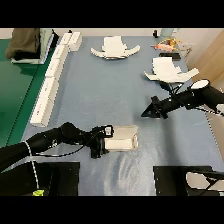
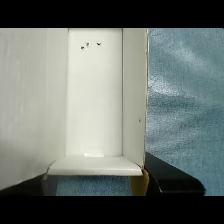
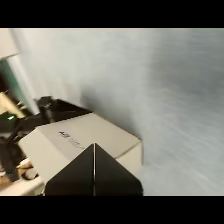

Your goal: Fold the box.

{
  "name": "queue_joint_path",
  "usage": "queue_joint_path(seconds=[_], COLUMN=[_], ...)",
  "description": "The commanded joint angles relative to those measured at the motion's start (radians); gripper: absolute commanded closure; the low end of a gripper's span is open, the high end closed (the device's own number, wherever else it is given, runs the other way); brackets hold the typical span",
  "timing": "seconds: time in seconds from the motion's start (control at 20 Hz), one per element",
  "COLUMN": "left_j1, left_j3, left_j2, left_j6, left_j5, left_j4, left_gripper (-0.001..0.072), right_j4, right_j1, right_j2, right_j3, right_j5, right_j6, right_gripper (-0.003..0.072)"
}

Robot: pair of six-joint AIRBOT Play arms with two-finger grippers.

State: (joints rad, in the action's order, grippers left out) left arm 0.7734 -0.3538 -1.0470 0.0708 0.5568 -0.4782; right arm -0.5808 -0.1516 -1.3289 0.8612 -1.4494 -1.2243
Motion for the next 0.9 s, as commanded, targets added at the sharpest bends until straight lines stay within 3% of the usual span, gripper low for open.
queue_joint_path(seconds=[0.0,0.3,0.85], left_j1=[0.000,0.000,0.000], left_j3=[0.000,0.000,0.000], left_j2=[0.000,0.000,0.000], left_j6=[0.000,0.000,0.000], left_j5=[0.000,0.000,0.000], left_j4=[0.000,0.000,0.000], left_gripper=[0.0195,0.0195,0.0195], right_j4=[0.104,-0.127,-0.412], right_j1=[-0.074,-0.315,-0.747], right_j2=[-0.066,-0.032,0.369], right_j3=[0.010,-0.001,-0.191], right_j5=[-0.060,-0.001,0.592], right_j6=[0.138,0.238,0.362], right_gripper=[0.0681,0.0680,0.0680])
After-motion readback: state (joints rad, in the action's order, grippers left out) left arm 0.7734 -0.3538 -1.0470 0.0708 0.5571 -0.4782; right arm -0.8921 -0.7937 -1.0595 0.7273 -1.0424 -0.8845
